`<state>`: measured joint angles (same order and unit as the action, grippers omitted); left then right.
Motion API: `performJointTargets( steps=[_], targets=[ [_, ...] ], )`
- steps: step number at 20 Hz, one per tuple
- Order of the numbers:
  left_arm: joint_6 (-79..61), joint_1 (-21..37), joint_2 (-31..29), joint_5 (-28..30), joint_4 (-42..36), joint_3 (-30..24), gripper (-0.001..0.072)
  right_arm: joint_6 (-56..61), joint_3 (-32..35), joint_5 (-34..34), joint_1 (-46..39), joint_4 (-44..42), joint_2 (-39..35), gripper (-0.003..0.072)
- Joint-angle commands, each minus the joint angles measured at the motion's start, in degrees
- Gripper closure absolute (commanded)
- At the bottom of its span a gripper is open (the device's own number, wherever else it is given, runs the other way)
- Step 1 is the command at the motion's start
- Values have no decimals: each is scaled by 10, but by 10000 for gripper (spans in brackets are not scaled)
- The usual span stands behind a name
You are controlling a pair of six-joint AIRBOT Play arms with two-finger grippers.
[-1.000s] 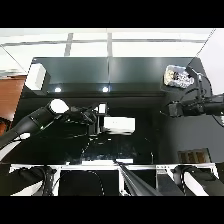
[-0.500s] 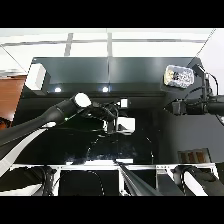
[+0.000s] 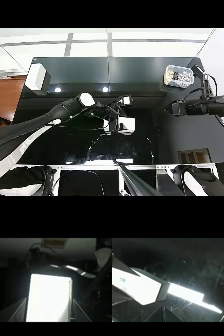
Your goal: Fold the box and place the chain.
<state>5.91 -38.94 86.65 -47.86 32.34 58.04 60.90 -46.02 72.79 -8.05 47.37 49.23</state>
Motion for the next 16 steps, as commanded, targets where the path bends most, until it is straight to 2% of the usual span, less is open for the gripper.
performJointTargets(
  steps=[1,8,16],
  targets=[
    [14,0,1,-8,9,1,2,-3,0,0,0,0,0,672],
    [14,-1,1,-28,10,1,3,-3,0,0,0,0,0,672],
    [-26,-5,2,-32,87,1,2,-3,0,0,0,0,0,672]
  ],
)
